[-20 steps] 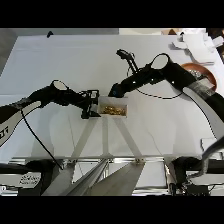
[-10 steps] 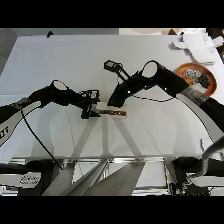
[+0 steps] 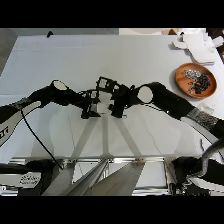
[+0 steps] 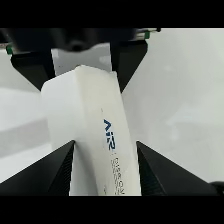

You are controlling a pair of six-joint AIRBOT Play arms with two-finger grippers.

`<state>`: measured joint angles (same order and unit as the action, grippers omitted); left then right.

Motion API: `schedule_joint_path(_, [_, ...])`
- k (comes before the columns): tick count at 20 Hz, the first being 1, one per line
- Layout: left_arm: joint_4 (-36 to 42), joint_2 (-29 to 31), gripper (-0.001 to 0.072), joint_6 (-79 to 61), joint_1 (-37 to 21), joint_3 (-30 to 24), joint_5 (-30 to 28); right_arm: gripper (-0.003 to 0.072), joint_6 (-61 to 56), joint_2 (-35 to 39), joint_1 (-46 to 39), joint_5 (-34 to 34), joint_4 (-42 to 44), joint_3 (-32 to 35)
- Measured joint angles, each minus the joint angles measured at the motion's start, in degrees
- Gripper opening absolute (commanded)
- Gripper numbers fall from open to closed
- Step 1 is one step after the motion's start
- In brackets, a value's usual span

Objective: Fold the box and place the chain.

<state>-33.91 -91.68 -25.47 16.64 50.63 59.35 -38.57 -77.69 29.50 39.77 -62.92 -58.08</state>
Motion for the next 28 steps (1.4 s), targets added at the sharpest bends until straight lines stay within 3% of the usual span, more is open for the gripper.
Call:
schedule_joint_path(1, [0.00, 0.00, 0.0340, 0.00, 0.00, 0.00, -0.02, 0.0316, -0.02, 0.28, 0.61, -1.33, -1.01, 0.72])
schedule_joint_path(4, [0.02, 0.00, 0.0340, 0.02, 0.00, 0.00, -0.11, 0.0287, -0.20, 0.74, 1.84, -4.07, -2.73, 1.86])
schedule_joint_path(6, [0.02, 0.00, 0.0340, 0.02, -0.02, 0.00, -0.11, 0.0213, -0.39, 0.87, 2.19, -4.96, -3.28, 2.19])
schedule_joint_path(16, [0.02, 0.00, 0.0340, -0.02, -0.02, 0.00, -0.02, 0.0215, -0.57, 0.98, 2.64, -5.42, -4.02, 2.97])
schedule_joint_path(21, [0.00, 0.00, 0.0340, -0.02, -0.02, 0.00, 0.00, 0.0220, -1.90, 0.90, 2.64, -8.74, -4.42, 5.40])
schedule_joint_path(22, [0.00, 0.00, 0.0340, -0.02, -0.02, 0.00, 0.00, 0.0226, -2.71, 0.87, 2.64, -9.42, -4.42, 5.79])
schedule_joint_path(25, [-0.04, 0.00, 0.0340, -0.04, -0.02, 0.00, 0.09, 0.0339, -4.87, 0.79, 2.67, -10.16, -4.33, 6.43])
schedule_joint_path(28, [-0.04, 0.00, 0.0340, -0.04, -0.02, 0.00, 0.09, 0.0306, -5.81, 0.79, 3.08, -10.14, -4.22, 6.64])
